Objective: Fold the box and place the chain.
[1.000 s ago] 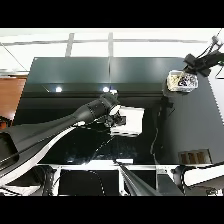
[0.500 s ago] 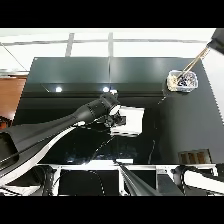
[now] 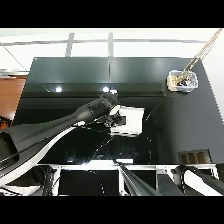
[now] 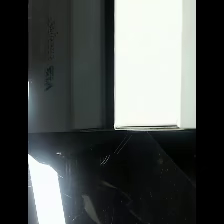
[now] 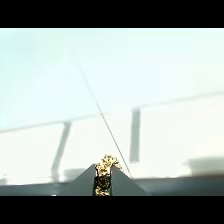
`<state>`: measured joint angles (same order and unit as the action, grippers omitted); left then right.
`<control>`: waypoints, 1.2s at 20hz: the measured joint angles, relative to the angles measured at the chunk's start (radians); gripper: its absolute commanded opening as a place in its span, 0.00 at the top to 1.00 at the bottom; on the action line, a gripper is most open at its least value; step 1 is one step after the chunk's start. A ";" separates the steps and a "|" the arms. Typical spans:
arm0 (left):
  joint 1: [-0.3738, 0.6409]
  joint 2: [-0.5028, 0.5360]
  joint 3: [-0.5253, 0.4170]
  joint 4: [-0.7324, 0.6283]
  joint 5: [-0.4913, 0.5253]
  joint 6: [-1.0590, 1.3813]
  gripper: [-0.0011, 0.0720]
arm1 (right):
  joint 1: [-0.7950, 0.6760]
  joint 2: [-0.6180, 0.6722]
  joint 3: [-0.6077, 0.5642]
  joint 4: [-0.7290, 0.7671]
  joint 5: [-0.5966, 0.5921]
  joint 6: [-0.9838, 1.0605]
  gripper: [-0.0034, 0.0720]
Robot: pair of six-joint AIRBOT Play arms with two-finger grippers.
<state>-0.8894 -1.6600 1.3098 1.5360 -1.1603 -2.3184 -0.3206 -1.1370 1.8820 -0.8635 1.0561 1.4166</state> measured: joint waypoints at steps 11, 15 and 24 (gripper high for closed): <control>0.000 0.000 0.000 0.000 0.000 0.000 0.94 | 0.125 0.143 -0.030 0.063 0.198 -0.056 0.94; 0.000 0.000 0.000 0.000 0.000 0.000 0.94 | 0.184 0.172 -0.067 0.071 0.306 -0.084 0.94; 0.000 0.000 0.000 0.000 0.000 0.000 0.94 | 0.326 0.193 -0.388 0.101 0.523 -0.184 0.94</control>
<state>-0.8894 -1.6600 1.3098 1.5360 -1.1606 -2.3188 0.0055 -0.9443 1.4937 -0.7628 1.5791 1.2327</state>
